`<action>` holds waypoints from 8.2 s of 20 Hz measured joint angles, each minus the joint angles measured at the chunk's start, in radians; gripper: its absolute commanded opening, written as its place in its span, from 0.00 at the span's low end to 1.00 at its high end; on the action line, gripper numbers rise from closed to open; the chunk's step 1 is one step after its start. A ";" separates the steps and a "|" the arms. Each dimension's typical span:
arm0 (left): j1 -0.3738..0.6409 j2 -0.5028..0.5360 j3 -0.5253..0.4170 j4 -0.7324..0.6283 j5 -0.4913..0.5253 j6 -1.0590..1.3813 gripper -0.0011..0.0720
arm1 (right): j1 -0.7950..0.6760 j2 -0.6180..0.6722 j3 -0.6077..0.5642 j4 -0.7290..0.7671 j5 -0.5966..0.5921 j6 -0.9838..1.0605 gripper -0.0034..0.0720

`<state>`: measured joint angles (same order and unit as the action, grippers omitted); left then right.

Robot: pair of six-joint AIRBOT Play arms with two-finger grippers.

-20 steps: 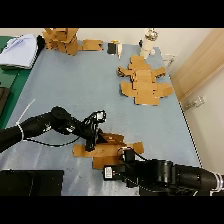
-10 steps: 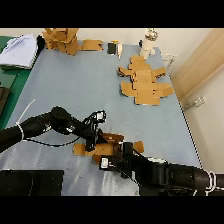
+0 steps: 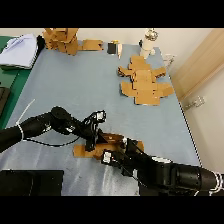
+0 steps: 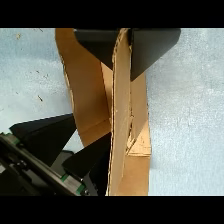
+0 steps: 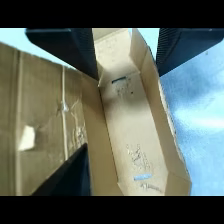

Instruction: Fold the box.

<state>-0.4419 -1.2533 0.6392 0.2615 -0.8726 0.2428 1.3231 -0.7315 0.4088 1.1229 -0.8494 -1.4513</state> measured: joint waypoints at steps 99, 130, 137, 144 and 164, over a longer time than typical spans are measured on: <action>0.000 0.000 0.000 0.000 0.000 0.000 0.04 | -0.780 -0.214 -0.015 1.100 0.004 -1.527 0.75; 0.000 0.249 0.000 0.488 0.017 -0.771 0.61 | -0.780 -0.214 -0.015 1.083 0.001 -1.527 0.75; -0.024 0.319 0.000 0.571 -0.204 -1.205 0.03 | -0.780 -0.214 -0.015 1.083 0.002 -1.527 0.75; -0.134 0.246 0.000 0.220 -0.145 -1.317 0.03 | -0.780 -0.214 -0.015 1.082 0.002 -1.527 0.75; -0.155 0.034 0.010 -0.058 0.309 -1.155 0.03 | -0.780 -0.214 -0.016 1.081 0.002 -1.527 0.75</action>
<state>-0.5968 -1.2190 0.6495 0.2039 -0.5640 -0.9127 0.5434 -0.9459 0.3931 2.2040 -0.8474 -2.9784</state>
